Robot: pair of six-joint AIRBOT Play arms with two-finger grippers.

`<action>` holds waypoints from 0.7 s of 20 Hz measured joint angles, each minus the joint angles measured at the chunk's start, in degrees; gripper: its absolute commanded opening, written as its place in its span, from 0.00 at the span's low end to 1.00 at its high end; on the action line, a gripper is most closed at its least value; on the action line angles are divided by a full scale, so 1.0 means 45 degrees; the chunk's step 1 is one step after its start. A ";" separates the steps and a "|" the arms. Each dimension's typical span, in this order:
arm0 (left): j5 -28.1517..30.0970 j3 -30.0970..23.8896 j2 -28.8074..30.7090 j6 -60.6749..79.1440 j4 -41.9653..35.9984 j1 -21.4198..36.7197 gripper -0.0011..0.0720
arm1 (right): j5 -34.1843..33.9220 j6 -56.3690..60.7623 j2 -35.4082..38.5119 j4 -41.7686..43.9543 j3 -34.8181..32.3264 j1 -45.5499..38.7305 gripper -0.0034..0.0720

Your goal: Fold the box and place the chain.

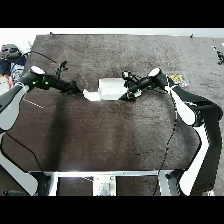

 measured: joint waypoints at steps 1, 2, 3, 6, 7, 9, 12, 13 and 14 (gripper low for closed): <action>0.0097 -0.0112 0.0005 0.0000 -0.0146 -0.0087 0.02 | 0.0005 0.0000 0.0000 0.0000 -0.0005 0.0000 0.66; 0.0185 -0.0209 0.0005 -0.0015 -0.0243 -0.0204 0.02 | 0.0000 -0.0005 0.0000 0.0000 0.0000 0.0000 0.66; 0.0282 -0.0267 0.0005 -0.0053 -0.0282 -0.0345 0.02 | 0.0005 0.0000 0.0000 0.0000 0.0000 0.0000 0.66; 0.0714 -0.0398 0.0005 -0.0282 -0.0335 -0.0646 0.03 | 0.0000 -0.0005 0.0000 0.0000 -0.0005 0.0000 0.66; 0.0835 -0.0457 0.0005 -0.0369 -0.0335 -0.0704 0.03 | 0.0005 0.0000 0.0000 0.0000 0.0000 0.0000 0.66; 0.1103 -0.0631 0.0005 -0.0408 -0.0325 -0.0772 0.03 | 0.0005 -0.0005 0.0000 0.0005 0.0000 0.0000 0.66; 0.1413 -0.1015 0.0005 -0.0476 -0.0316 -0.0831 0.03 | 0.0000 -0.0005 0.0000 0.0000 -0.0005 0.0000 0.66; 0.1549 -0.1107 0.0005 -0.0481 -0.0321 -0.0835 0.03 | 0.0005 0.0000 0.0000 0.0005 0.0000 0.0000 0.66; 0.1656 -0.1171 0.0005 -0.0476 -0.0413 -0.0845 0.03 | 0.0000 -0.0005 0.0000 0.0000 0.0000 0.0000 0.66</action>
